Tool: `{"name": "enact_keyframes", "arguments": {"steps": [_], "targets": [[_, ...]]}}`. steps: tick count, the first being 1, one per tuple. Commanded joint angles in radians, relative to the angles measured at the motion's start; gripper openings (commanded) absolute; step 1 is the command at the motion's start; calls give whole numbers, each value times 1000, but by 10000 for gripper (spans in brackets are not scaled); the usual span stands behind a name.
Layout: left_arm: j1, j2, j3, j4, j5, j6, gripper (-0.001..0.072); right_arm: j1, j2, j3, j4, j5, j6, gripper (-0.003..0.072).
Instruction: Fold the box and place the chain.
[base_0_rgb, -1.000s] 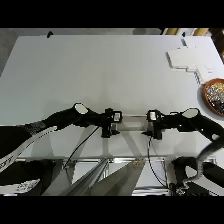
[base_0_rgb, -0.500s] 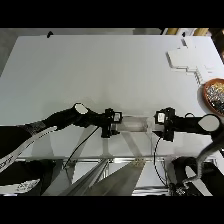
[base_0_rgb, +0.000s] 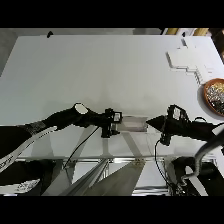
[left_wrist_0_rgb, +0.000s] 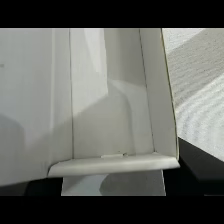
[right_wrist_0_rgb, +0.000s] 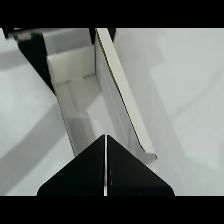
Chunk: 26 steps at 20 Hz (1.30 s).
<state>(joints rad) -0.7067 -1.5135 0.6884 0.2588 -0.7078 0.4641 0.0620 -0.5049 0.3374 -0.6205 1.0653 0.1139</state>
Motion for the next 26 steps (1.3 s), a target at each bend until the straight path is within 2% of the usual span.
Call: {"name": "enact_keyframes", "arguments": {"steps": [1,6,10,13,18,22,26], "targets": [[1,0,0,0,0,0,253,0,-43,1,105,-43,6,19],[1,0,0,0,1,0,253,0,-246,1,231,-302,6,19],[1,0,0,0,1,0,253,0,-396,1,254,-352,6,19],[1,0,0,0,0,0,253,0,-457,1,248,-351,6,19],[1,0,0,0,0,0,253,0,-459,2,224,-330,10,19],[1,0,0,0,1,0,253,0,-412,63,113,-196,41,19],[1,0,0,0,0,0,253,0,-274,154,-74,-66,45,18]]}}
